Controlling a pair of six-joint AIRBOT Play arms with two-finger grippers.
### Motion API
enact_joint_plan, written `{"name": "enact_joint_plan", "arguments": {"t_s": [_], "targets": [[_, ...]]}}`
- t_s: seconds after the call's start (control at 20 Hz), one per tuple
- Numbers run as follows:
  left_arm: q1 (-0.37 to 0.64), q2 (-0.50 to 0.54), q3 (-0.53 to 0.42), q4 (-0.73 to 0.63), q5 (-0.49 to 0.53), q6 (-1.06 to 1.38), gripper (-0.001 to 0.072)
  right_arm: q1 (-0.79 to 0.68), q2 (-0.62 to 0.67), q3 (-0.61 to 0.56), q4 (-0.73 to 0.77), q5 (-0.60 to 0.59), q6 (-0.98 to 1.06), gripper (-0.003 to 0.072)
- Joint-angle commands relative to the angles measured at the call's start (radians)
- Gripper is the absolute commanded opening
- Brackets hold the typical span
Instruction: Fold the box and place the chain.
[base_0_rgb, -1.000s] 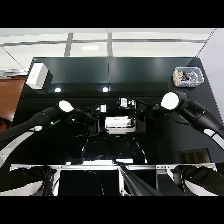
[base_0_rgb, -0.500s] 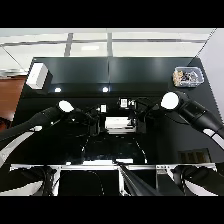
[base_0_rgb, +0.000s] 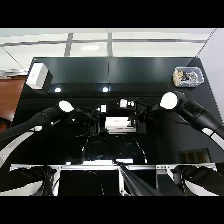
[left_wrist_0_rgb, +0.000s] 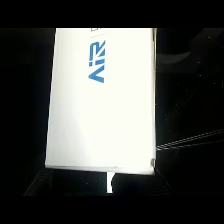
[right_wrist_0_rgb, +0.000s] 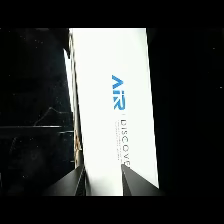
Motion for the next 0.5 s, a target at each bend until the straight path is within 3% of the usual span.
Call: {"name": "enact_joint_plan", "arguments": {"t_s": [0.0, 0.1, 0.15, 0.45], "targets": [[0.000, 0.000, 0.001, 0.000, 0.002, 0.000, 0.0400, 0.001, -0.002, -0.001, 0.000, 0.006, 0.000, 0.0248], [0.000, 0.000, 0.001, 0.000, 0.002, 0.000, 0.0400, 0.001, -0.002, -0.001, 0.003, 0.015, 0.000, 0.0272], [0.000, 0.000, 0.001, 0.000, 0.002, 0.000, 0.0400, 0.001, -0.002, -0.001, 0.002, 0.014, 0.000, 0.0322], [0.000, 0.000, 0.001, 0.000, 0.002, 0.000, 0.0400, 0.001, -0.016, -0.001, 0.002, 0.023, 0.000, 0.0318]]}}
